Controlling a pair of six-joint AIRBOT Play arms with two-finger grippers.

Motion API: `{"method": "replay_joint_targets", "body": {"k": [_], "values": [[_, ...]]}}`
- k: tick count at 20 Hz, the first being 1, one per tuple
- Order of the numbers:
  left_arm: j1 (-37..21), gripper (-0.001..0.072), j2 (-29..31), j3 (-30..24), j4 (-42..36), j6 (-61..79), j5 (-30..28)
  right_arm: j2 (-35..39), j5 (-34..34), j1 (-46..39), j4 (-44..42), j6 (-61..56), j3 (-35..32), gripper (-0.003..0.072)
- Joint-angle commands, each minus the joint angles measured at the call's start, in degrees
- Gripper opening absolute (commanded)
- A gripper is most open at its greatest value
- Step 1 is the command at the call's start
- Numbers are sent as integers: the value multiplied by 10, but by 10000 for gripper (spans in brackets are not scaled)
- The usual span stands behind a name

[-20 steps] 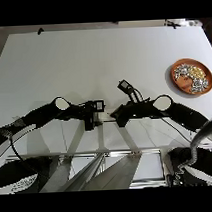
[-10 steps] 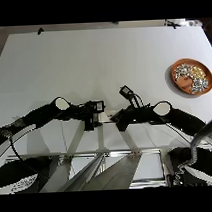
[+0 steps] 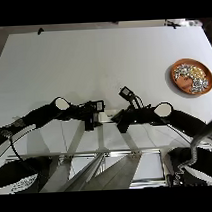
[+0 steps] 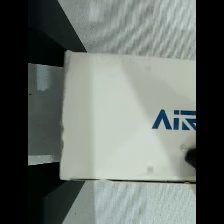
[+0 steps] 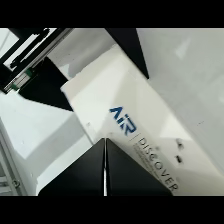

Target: Fold the box and place the chain.

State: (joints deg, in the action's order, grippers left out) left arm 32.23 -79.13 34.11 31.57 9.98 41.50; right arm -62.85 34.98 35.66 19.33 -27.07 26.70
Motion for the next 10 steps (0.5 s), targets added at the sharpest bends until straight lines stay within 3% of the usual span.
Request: {"method": "replay_joint_targets", "body": {"k": [1,6,10], "values": [[0,224,0,1,2,3,-1,34,-13,-5,3,6,21,7],[0,224,0,1,2,3,-1,126,7,-42,26,-45,34,8],[0,224,0,1,2,3,-1,173,126,-102,247,-229,34,8]]}}
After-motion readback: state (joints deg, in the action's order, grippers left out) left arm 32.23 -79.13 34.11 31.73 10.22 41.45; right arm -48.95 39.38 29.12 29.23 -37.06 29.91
